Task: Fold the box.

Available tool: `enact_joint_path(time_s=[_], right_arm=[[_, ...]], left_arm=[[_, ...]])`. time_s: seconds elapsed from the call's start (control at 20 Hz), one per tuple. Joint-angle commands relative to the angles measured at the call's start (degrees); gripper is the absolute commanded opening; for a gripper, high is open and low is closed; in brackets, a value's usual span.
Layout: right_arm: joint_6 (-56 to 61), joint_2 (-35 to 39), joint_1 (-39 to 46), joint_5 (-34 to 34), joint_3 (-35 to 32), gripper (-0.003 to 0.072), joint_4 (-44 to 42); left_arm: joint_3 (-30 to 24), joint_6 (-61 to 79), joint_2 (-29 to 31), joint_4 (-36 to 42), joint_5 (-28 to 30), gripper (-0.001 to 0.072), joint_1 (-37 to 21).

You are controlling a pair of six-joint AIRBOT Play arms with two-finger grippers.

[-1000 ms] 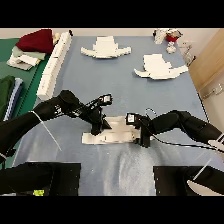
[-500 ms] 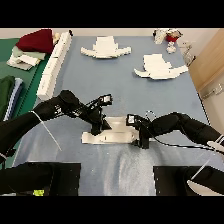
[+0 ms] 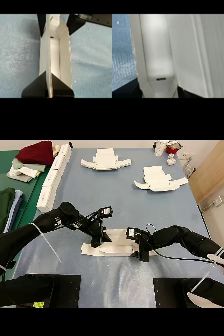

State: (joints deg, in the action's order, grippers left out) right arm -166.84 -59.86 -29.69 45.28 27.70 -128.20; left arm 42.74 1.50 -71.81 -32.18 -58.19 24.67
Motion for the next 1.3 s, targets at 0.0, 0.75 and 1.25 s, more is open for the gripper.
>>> enact_joint_path(time_s=[0.0, 0.75, 1.25], right_arm=[[-0.26, 0.04, -0.07, -0.44, -0.07, 0.0548, -0.17], [-5.09, 0.87, -0.07, -2.16, -1.49, 0.0660, -1.36], [-5.11, -0.37, -0.07, -2.12, -1.73, 0.0490, -1.27]], left_arm=[[0.00, -0.02, -0.02, 0.02, 0.13, 0.0013, 0.00], [0.00, -0.02, -0.02, 0.04, 0.13, 0.0013, 0.00], [0.00, -0.02, -0.02, 0.04, 0.13, 0.0013, 0.00]])
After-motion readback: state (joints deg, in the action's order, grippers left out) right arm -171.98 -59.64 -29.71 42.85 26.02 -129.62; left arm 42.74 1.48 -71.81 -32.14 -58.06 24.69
